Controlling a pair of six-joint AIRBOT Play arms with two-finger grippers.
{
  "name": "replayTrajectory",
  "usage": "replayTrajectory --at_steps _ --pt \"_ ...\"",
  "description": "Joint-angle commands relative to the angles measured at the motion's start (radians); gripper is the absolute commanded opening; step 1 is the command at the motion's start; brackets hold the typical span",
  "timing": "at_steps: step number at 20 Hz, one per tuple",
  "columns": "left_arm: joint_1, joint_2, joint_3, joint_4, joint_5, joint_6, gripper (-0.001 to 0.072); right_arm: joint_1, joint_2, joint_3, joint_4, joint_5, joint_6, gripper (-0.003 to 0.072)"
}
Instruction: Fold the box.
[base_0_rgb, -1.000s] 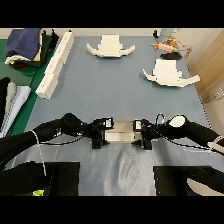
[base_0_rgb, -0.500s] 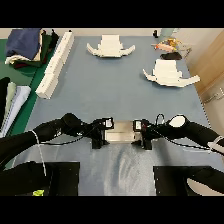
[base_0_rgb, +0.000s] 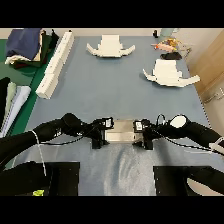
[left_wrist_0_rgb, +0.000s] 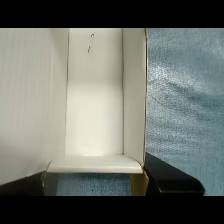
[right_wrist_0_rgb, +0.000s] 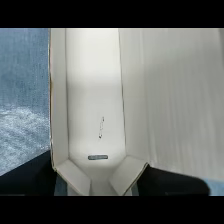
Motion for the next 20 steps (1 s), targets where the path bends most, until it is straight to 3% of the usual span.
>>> replayTrajectory --at_steps 1,4,11,13,15,18,20 --pt "-0.001 0.000 0.001 0.001 0.000 0.000 0.0374 0.000 0.008 0.001 0.001 0.012 0.003 0.0708" --pt "-0.001 0.000 0.001 0.001 0.000 0.000 0.0374 0.000 0.066 0.001 -0.066 0.039 0.095 0.0710" --pt "-0.001 0.000 0.001 0.001 0.000 0.000 0.0374 0.000 0.351 0.001 -0.379 0.148 0.589 0.0710" --pt "0.000 0.000 0.001 0.001 0.000 0.000 0.0374 0.000 0.416 0.001 -0.338 0.194 0.685 0.0710" --pt "-0.001 0.000 0.001 0.001 0.000 0.000 0.0374 0.000 0.457 0.001 -0.188 0.231 0.852 0.0704" --pt "-0.001 0.000 0.001 0.001 0.000 0.000 0.0374 0.000 0.456 -0.001 -0.022 0.238 1.197 0.0704" --pt "0.000 0.000 0.001 0.001 0.000 0.000 0.0374 0.002 0.440 -0.001 0.064 0.222 1.306 0.0705"
